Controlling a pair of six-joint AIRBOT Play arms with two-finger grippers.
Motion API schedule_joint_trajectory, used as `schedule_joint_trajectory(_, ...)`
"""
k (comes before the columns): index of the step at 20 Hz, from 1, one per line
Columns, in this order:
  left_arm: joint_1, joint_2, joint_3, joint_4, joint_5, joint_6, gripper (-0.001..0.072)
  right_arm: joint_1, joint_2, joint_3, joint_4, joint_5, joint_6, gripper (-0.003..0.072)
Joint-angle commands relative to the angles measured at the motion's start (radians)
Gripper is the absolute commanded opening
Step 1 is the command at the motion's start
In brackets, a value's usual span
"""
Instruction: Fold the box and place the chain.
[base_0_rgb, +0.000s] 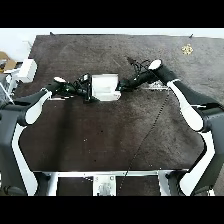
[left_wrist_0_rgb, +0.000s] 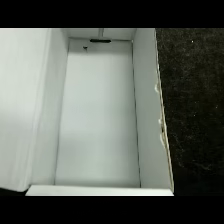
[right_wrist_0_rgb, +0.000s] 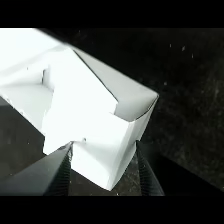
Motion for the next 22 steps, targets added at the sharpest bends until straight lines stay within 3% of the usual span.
schedule_joint_trajectory(1, 0.001, 0.001, 0.0, 0.0, 0.0, 0.0, 0.0223, 0.044, -0.001, 0.029, -0.132, -0.036, 0.091, 0.0457)
schedule_joint_trajectory(8, 0.001, 0.001, 0.0, 0.0, 0.0, 0.0, 0.0223, 0.095, -0.001, 0.029, -0.225, -0.108, 0.2, 0.0444)
schedule_joint_trajectory(15, 0.001, 0.001, 0.0, 0.0, 0.0, 0.0, 0.0223, 0.2, -0.003, 0.033, -0.578, -0.098, 0.453, 0.0439)
schedule_joint_trajectory(18, 0.001, 0.001, 0.0, 0.0, 0.0, 0.0, 0.0223, 0.227, -0.011, 0.094, -0.642, -0.087, 0.529, 0.0438)
schedule_joint_trajectory(19, 0.001, 0.001, 0.0, 0.0, -0.001, 0.0, 0.0223, 0.237, -0.011, 0.12, -0.65, -0.075, 0.532, 0.0385)
schedule_joint_trajectory(20, 0.001, 0.001, 0.0, 0.0, -0.001, 0.0, 0.0223, 0.249, -0.015, 0.146, -0.661, -0.052, 0.552, 0.0237)
schedule_joint_trajectory(22, 0.001, 0.001, 0.0, -0.002, -0.001, 0.0, 0.0223, 0.265, -0.037, 0.196, -0.681, 0.0, 0.579, 0.0234)
